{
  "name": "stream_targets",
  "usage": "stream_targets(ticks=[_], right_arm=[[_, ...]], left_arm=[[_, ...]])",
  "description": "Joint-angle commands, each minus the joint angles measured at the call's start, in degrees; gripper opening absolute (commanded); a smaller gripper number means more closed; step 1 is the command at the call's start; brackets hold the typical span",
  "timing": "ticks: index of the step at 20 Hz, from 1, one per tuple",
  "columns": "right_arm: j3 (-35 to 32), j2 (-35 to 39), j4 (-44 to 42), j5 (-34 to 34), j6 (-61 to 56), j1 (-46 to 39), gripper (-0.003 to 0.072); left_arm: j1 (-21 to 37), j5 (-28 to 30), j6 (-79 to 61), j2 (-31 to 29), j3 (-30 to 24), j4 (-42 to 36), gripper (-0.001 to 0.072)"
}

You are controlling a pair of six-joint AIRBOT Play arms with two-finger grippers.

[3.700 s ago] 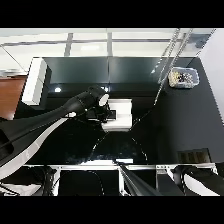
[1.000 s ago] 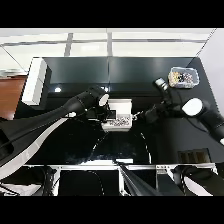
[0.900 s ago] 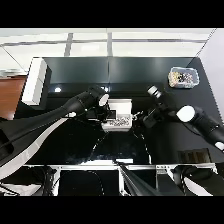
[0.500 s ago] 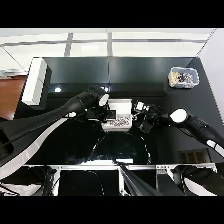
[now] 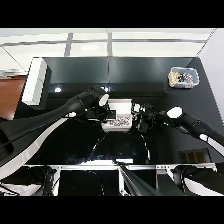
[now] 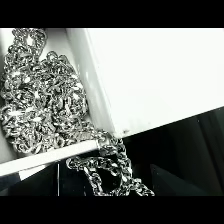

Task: Fold the box and place the chain.

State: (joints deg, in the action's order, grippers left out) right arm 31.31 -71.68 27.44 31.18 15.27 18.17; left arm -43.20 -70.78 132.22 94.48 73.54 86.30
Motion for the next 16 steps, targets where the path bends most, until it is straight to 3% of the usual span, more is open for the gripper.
stream_targets(ticks=[1,2,3,5,9,13,16], right_arm=[[0.1,-1.4,-0.1,-1.3,-0.2,-0.2,0.0709],[0.1,-1.4,0.2,-2.1,-1.6,-0.2,0.0706],[0.1,-1.4,0.5,-2.1,-2.4,-0.2,0.0522],[0.1,-1.3,1.1,-1.8,-2.8,-0.3,0.0009],[0.1,0.4,2.2,-2.1,-6.8,-0.3,0.0008],[0.1,8.9,9.7,-1.1,-23.7,-1.9,0.0007],[0.8,18.5,13.5,7.7,-38.1,-3.8,0.0008]], left_arm=[[0.0,0.0,0.0,0.0,0.0,0.0,0.0027],[0.0,0.0,0.0,0.0,0.0,0.0,0.0027],[0.0,0.0,0.0,0.0,0.0,0.0,0.0027],[0.0,0.0,0.0,0.0,0.0,0.0,0.0027],[0.0,0.0,0.0,0.0,0.0,0.0,0.0027],[0.0,0.0,0.0,0.0,0.0,0.0,0.0028],[0.0,0.1,0.0,0.0,0.0,0.0,0.0027]])
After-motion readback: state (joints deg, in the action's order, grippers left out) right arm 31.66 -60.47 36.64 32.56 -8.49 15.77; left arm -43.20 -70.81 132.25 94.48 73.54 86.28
